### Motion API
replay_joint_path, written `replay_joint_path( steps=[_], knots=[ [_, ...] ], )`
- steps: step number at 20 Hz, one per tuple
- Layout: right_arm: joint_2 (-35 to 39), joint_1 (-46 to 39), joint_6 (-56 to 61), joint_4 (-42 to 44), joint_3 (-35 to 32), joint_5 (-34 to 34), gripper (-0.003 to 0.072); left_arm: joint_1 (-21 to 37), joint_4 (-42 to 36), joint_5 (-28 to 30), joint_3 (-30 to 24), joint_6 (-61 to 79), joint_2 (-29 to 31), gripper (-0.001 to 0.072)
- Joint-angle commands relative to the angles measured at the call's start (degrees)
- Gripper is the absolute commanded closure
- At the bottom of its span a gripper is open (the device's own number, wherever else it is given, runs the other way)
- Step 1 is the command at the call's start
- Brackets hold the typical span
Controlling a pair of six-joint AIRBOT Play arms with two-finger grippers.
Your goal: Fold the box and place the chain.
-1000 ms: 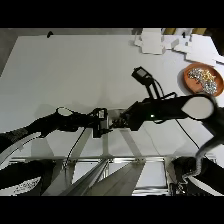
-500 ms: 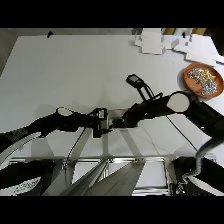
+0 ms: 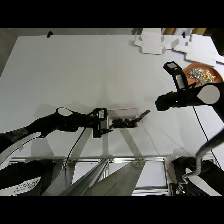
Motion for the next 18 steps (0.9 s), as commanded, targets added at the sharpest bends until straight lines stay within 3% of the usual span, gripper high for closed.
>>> replay_joint_path(
  steps=[1, 7, 18],
  knots=[
    [-4.1, -1.8, 1.3, -3.8, 0.0, -0.7, 0.0487, 0.0, 0.0, 0.0, 0.0, 0.0, 0.0, 0.0498],
    [-13.5, 2.0, 0.8, -4.1, 0.0, -3.4, 0.0486, 0.0, 0.0, 0.0, 0.0, 0.0, 0.0, 0.0498],
    [-20.4, 5.1, 0.9, -4.4, -0.1, -5.7, 0.0487, 0.0, 0.0, 0.0, 0.0, 0.0, 0.0, 0.0498]
  ],
)
